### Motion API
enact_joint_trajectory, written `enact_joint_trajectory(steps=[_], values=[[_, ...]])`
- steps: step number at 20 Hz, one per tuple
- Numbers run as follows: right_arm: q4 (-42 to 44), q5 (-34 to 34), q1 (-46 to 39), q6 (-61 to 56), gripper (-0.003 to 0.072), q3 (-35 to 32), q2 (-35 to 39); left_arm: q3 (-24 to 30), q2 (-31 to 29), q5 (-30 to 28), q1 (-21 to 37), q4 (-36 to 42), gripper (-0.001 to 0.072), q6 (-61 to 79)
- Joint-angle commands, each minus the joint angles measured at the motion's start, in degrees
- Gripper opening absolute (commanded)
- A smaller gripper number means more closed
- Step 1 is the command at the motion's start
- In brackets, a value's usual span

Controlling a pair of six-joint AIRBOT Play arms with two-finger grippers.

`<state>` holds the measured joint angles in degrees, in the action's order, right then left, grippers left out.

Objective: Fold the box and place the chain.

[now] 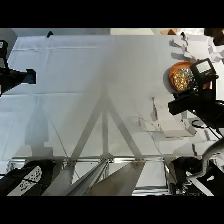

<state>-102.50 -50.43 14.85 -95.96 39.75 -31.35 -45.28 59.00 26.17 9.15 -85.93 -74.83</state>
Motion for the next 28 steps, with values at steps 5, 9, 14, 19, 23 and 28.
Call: enact_joint_trajectory(steps=[5, 9, 14, 19, 23, 28], values=[[4.2, 3.5, 0.0, 0.0, 0.0012, 0.0, 0.0, 0.0, 0.0, 0.0, 0.0, 0.0, 0.0699, 0.0], [6.6, -4.5, 0.0, -5.2, 0.0061, 0.0, 0.0, 0.0, 0.0, 0.0, 0.0, 0.0, 0.0699, 0.0], [-4.4, -25.3, -1.3, -18.9, 0.0332, 0.0, -0.2, 0.0, 0.0, 0.0, 0.0, 0.0, 0.0699, 0.0], [-5.3, -33.4, -12.5, -14.1, 0.0426, 0.1, -5.9, 0.0, 0.0, 0.0, 0.0, 0.0, 0.0699, 0.0], [-4.9, -34.0, -24.8, -8.3, 0.0433, 0.1, -15.5, 0.0, 0.0, 0.0, 0.0, 0.0, 0.0699, 0.0], [-4.0, -32.0, -34.9, -0.5, 0.0581, 2.9, -24.5, 0.0, 0.0, 0.0, 0.0, 0.0, 0.0699, 0.0]])
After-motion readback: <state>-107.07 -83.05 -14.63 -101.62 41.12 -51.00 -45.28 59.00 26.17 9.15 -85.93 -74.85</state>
